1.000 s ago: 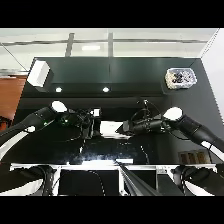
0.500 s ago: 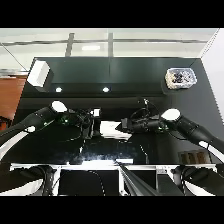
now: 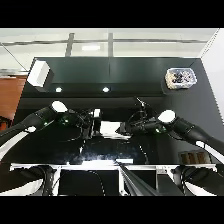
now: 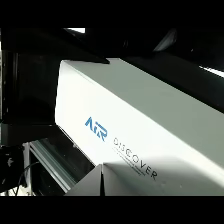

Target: Fold the box and place the chain.

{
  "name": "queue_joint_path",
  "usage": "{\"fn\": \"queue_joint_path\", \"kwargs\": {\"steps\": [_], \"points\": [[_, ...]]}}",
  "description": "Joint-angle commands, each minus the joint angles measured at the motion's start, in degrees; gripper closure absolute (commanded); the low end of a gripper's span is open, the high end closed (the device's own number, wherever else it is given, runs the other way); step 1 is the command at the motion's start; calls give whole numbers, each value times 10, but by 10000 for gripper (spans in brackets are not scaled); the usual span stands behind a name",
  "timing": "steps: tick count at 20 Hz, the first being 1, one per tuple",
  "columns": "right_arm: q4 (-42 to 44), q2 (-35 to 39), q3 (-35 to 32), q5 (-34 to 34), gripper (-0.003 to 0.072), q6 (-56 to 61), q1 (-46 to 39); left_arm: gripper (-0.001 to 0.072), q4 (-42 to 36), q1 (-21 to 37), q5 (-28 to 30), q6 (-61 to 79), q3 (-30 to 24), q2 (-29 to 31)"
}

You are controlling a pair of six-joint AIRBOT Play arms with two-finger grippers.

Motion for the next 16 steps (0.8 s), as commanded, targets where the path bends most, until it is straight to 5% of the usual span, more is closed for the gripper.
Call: {"fn": "queue_joint_path", "kwargs": {"steps": [1,9,16], "points": [[-10,-1,0,-11,675,-2,1,225,0,0,0,0,0,0],[-7,41,27,202,675,-22,-84,225,0,0,-2,-1,0,0],[-94,37,17,135,675,6,-92,224,0,0,-2,-1,0,0]]}}
